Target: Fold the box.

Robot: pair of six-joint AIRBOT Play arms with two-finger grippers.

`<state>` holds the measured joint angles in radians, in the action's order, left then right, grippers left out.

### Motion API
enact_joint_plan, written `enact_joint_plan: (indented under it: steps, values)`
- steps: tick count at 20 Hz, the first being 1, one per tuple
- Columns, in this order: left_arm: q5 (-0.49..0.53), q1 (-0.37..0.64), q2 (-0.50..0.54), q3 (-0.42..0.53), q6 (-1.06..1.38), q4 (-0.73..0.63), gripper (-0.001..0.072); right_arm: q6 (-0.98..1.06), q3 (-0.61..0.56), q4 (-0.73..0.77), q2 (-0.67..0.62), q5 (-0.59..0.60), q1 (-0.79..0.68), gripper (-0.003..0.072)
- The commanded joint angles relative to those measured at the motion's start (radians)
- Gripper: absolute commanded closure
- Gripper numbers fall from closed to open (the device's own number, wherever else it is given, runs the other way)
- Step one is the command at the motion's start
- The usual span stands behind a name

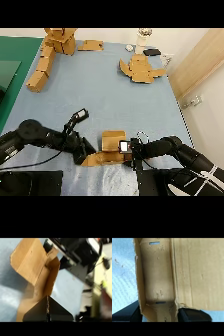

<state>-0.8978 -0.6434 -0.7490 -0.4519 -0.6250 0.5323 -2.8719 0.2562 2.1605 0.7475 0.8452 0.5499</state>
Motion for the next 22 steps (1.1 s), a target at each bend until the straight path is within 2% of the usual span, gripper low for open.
enact_joint_plan:
  steps: [1,2,3,6,10,14,19,21,22]
  values:
    - [0.032,-0.08,0.163,0.001,-0.003,0.42,0.064,0.0,0.0,-0.003,-0.001,0.001,0.0,0.0174]
    - [0.055,-0.107,0.171,0.008,-0.004,0.464,0.0255,0.0,0.0,-0.002,-0.001,0.001,0.0,0.0174]
    - [0.095,-0.125,0.166,0.025,-0.006,0.475,0.0008,0.0,0.0,-0.002,-0.001,0.001,0.0,0.0174]
    - [0.2,-0.171,0.101,0.064,0.013,0.426,0.0005,0.0,0.0,-0.003,-0.001,0.001,0.0,0.0174]
    - [0.326,-0.269,-0.05,0.064,0.019,0.384,0.0005,0.0,0.0,-0.003,-0.001,0.001,0.0,0.0174]
    - [0.371,-0.327,-0.156,0.047,0.028,0.33,0.0005,0.0,0.0,-0.003,-0.001,0.001,0.0,0.0174]
    - [0.401,-0.342,-0.177,0.045,0.031,0.293,0.0018,0.0,0.0,-0.003,-0.001,0.001,0.0,0.0174]
    - [0.402,-0.342,-0.188,0.045,0.031,0.286,0.0281,0.0,0.0,-0.003,-0.001,0.001,0.0,0.0174]
    - [0.401,-0.342,-0.191,0.045,0.034,0.276,0.0304,0.0,0.0,-0.003,-0.001,0.001,0.0,0.0174]
